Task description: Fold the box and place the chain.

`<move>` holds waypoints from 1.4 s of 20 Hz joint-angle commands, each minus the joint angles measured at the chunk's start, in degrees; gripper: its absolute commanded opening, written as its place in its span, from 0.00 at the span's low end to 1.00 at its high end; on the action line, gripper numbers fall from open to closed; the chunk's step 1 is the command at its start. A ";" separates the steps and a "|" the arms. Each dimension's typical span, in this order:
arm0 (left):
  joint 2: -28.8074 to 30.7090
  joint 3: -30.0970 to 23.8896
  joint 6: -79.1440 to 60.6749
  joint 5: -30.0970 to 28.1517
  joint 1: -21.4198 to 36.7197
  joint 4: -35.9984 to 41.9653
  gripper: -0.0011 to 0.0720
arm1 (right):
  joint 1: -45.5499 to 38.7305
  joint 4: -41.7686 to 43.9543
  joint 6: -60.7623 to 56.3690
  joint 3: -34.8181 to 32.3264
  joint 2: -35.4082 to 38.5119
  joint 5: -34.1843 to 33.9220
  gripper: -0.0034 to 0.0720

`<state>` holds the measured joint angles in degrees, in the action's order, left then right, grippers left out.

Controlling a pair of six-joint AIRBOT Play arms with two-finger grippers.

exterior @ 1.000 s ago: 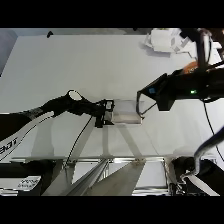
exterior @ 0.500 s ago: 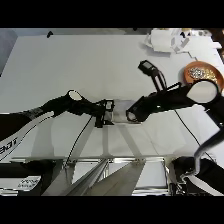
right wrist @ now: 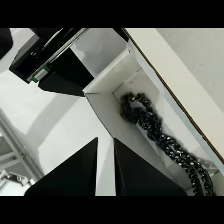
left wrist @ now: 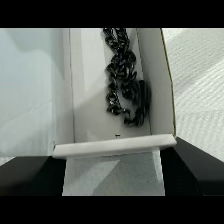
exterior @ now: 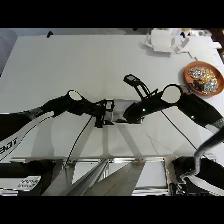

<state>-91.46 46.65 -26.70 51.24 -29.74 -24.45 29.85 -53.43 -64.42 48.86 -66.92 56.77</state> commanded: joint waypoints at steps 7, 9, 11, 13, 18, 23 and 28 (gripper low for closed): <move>0.00 -0.02 -0.02 0.00 0.00 0.00 0.30 | -13.73 0.79 6.88 2.58 8.66 14.75 0.15; 0.00 -0.02 -0.02 0.00 0.00 0.00 0.30 | -19.47 -0.90 12.90 2.56 9.77 19.32 0.07; 0.00 -0.02 -0.02 -0.02 0.00 0.00 0.30 | -23.23 -4.00 21.51 1.11 9.75 19.69 0.07; 0.00 -0.02 -0.02 0.00 0.00 0.00 0.30 | -24.61 -4.74 34.62 -3.10 9.75 16.15 0.07; 0.00 -0.02 -0.02 0.00 0.00 0.00 0.30 | -24.55 -3.02 72.37 -16.92 9.46 2.89 0.30; 0.00 -0.02 -0.02 -0.02 0.00 0.00 0.30 | -24.46 5.70 80.81 -23.39 5.09 -7.02 0.56; 0.00 -0.02 -0.02 0.00 0.00 0.00 0.30 | -19.52 12.37 83.19 -23.39 1.99 -11.45 0.56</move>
